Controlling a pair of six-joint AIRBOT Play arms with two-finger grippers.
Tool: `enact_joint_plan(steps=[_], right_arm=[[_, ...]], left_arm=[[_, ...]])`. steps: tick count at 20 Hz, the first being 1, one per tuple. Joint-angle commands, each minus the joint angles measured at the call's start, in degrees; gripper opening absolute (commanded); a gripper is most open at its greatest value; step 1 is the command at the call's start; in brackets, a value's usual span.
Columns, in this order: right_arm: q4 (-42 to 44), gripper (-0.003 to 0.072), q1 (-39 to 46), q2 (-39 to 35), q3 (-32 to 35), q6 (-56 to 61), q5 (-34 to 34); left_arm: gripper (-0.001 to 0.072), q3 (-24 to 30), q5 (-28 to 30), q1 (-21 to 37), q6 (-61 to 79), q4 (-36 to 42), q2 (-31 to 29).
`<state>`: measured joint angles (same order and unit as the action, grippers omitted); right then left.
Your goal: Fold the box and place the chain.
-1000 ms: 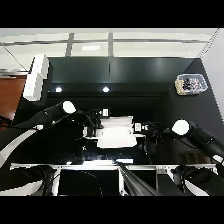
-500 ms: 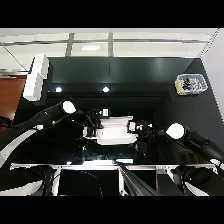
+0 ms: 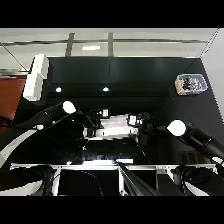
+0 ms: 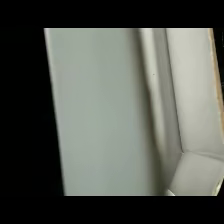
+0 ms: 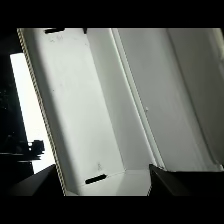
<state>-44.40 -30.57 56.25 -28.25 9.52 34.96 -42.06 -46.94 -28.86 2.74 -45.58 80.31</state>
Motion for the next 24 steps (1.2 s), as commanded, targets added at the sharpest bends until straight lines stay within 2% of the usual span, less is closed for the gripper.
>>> enact_joint_plan(steps=[1,5,12,15,20,24], right_arm=[[-0.92,0.0703,0.24,-0.04,-0.72,0.28,-1.38],[-1.68,0.0703,1.44,-0.04,-0.9,0.35,-1.36],[1.03,0.0703,1.99,0.33,-0.9,-0.24,5.25],[3.43,0.0703,2.01,1.68,-0.9,-4.61,8.15],[9.88,0.0703,2.01,5.9,-0.9,-14.95,7.85],[10.84,0.0703,3.54,6.84,-0.9,-17.03,7.1]], left_arm=[[0.0029,0.02,0.2,-0.02,0.02,-0.02,-0.02],[0.0028,0.02,0.17,-0.02,0.02,-0.02,-0.02],[0.0029,0.02,0.22,-0.02,0.02,-0.02,-0.02],[0.0029,0.02,0.22,-0.02,0.02,-0.02,-0.02],[0.0029,0.02,0.2,-0.02,0.02,-0.02,-0.02],[0.0029,0.02,0.22,-0.02,0.02,-0.02,-0.02]])
